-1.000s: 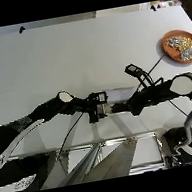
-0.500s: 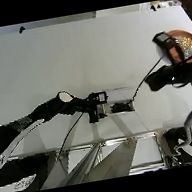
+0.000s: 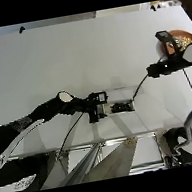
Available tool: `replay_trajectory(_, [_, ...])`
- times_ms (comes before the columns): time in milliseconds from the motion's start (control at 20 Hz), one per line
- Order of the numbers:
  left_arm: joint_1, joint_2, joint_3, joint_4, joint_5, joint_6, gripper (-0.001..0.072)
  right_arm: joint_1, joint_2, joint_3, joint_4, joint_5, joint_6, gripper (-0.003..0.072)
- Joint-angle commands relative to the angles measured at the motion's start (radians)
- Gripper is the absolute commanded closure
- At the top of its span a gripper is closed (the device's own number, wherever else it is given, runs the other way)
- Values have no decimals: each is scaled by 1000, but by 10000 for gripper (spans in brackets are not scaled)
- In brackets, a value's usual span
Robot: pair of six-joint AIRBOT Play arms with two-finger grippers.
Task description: Fold the box and place the chain.
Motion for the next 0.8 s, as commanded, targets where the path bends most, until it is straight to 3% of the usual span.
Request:
replay_trajectory(0, [1,0,0,0,0,0,436,-7,-103,1,-1,-76,3,388])
replay_trajectory(500, [1,0,0,0,0,0,436,27,-240,-1,-29,-172,3,386])
replay_trajectory(750, [1,0,0,0,0,0,436,49,-287,-1,-35,-105,34,386])
